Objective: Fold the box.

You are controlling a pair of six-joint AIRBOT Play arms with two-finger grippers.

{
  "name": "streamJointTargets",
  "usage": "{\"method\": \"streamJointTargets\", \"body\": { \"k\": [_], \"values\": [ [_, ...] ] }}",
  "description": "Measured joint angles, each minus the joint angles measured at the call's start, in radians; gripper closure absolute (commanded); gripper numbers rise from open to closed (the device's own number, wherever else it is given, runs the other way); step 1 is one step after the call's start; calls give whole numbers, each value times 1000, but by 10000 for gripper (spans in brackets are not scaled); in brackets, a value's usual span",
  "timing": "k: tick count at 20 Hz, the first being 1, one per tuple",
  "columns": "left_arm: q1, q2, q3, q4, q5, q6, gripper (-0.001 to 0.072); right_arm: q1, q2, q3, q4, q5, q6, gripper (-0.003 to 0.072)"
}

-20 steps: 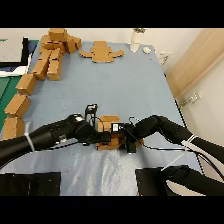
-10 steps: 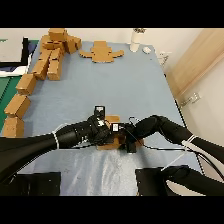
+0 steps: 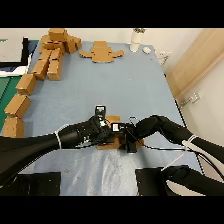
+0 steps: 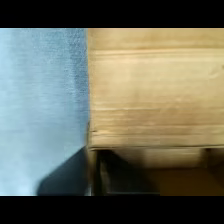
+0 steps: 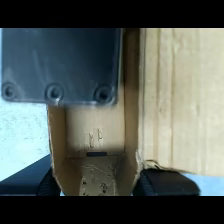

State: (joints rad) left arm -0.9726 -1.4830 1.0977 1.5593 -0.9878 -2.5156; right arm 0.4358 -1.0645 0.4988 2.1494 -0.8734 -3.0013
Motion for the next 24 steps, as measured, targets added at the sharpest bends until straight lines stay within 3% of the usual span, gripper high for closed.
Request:
{"method": "streamJointTargets", "body": {
  "k": [2,9,11,20,21,22,23,24],
  "values": [
    [-1,0,7,-24,17,6,132,0,0,0,-1,0,-5,175],
    [40,1,86,-73,-156,57,132,0,0,0,0,0,0,175],
    [82,1,111,-133,-197,101,161,0,0,0,1,0,0,175],
    [383,1,147,-541,-333,346,164,1,0,0,3,1,3,175],
    [420,1,148,-588,-341,385,371,1,0,0,3,1,1,175],
    [456,1,148,-628,-347,428,624,1,0,0,3,1,1,175],
    [496,1,148,-662,-362,483,698,1,0,0,2,1,1,175],
    [533,1,148,-688,-376,542,698,1,0,0,2,1,1,175]
  ]
}}
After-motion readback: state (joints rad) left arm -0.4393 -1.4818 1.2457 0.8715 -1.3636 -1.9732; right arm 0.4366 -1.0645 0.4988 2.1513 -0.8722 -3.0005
